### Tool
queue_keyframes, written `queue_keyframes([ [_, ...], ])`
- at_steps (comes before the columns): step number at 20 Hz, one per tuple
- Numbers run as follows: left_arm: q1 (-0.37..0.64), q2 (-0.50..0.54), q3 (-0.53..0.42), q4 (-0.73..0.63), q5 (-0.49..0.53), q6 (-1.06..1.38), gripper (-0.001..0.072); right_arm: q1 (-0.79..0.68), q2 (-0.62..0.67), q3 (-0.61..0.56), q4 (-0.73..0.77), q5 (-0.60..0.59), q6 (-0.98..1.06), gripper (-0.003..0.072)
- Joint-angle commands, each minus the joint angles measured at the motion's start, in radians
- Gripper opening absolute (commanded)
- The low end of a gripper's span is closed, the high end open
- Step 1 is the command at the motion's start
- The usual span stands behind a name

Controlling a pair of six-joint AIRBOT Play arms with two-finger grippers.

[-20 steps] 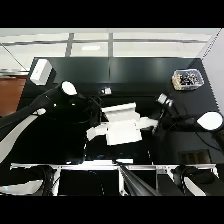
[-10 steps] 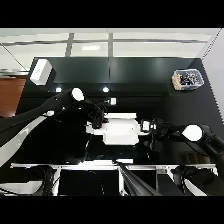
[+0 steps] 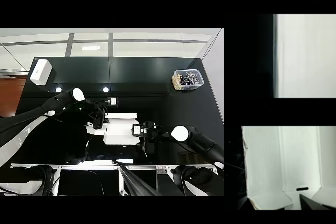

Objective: Fold the box and place the chain.

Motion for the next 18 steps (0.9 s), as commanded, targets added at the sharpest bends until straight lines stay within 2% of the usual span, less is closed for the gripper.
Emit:
queue_keyframes([
  [1, -0.001, -0.001, -0.001, 0.004, 0.0, 0.0, 0.0025, 0.027, -0.011, 0.029, 0.006, -0.113, -0.003, 0.0712],
  [6, -0.001, -0.001, -0.001, 0.004, -0.002, 0.0, 0.0025, -0.066, -0.007, 0.132, -0.021, -0.063, -0.004, 0.0713],
  [13, -0.001, -0.001, -0.001, 0.004, -0.005, 0.0, 0.0025, -0.142, -0.049, 0.133, 0.146, -0.03, -0.14, 0.0712],
  [16, -0.001, -0.001, -0.001, 0.004, -0.019, 0.0, 0.0025, -0.162, -0.08, 0.133, 0.278, 0.033, -0.286, 0.0713],
  [18, -0.001, -0.001, -0.001, 0.004, -0.022, 0.0, 0.0025, -0.161, -0.122, 0.131, 0.313, 0.07, -0.324, 0.0713],
])
